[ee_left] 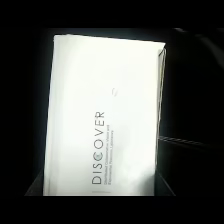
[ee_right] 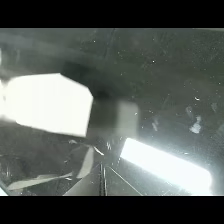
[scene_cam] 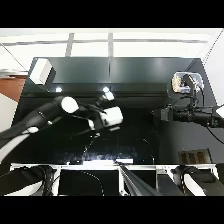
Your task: Fold the box and place the chain.
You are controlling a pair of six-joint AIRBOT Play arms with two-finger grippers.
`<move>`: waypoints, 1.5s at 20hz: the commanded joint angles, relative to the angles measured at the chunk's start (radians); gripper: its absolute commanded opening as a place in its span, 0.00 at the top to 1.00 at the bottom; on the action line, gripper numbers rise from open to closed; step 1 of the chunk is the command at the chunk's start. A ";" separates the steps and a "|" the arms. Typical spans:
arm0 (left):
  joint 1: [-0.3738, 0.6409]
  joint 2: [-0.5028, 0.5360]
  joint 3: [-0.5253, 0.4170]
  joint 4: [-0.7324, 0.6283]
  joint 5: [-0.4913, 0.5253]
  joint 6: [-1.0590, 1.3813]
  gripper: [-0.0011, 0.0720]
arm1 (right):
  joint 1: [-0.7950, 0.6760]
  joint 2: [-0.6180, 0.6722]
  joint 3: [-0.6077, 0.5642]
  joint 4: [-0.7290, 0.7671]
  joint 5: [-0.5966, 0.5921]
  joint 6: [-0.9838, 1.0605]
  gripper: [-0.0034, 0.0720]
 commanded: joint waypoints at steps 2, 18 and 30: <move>0.375 0.029 0.001 0.169 -0.177 -0.195 0.62 | -0.001 0.001 0.000 0.004 0.000 0.000 0.91; 0.987 -0.206 0.207 0.037 0.192 -0.235 0.62 | 0.000 0.001 0.000 0.019 0.005 0.069 0.91; 0.923 -0.301 0.274 0.019 0.212 -0.203 0.61 | 0.000 0.001 0.000 0.018 -0.019 0.069 0.91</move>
